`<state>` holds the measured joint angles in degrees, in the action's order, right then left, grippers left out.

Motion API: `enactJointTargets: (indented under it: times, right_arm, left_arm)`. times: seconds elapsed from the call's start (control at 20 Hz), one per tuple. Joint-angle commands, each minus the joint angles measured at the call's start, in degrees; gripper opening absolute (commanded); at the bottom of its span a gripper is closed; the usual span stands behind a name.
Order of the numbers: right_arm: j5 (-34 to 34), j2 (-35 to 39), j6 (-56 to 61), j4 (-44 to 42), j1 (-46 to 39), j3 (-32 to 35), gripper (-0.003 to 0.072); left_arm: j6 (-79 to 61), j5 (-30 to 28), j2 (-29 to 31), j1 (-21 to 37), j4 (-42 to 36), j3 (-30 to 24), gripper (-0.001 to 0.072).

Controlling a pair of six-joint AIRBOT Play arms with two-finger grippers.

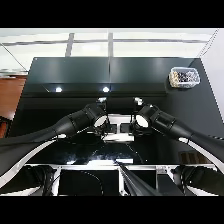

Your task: Fold the box and place the chain.

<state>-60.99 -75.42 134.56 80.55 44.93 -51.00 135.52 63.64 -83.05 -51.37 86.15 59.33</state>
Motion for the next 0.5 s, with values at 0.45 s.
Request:
enactJointTargets:
  times: [0.45]
  right_arm:
    - [-9.9, 16.4, -13.9, 9.9, -2.2, -1.4, 0.0452]
  left_arm:
    - [1.4, -0.2, -0.3, 0.0, 0.2, 0.0, 0.0029]
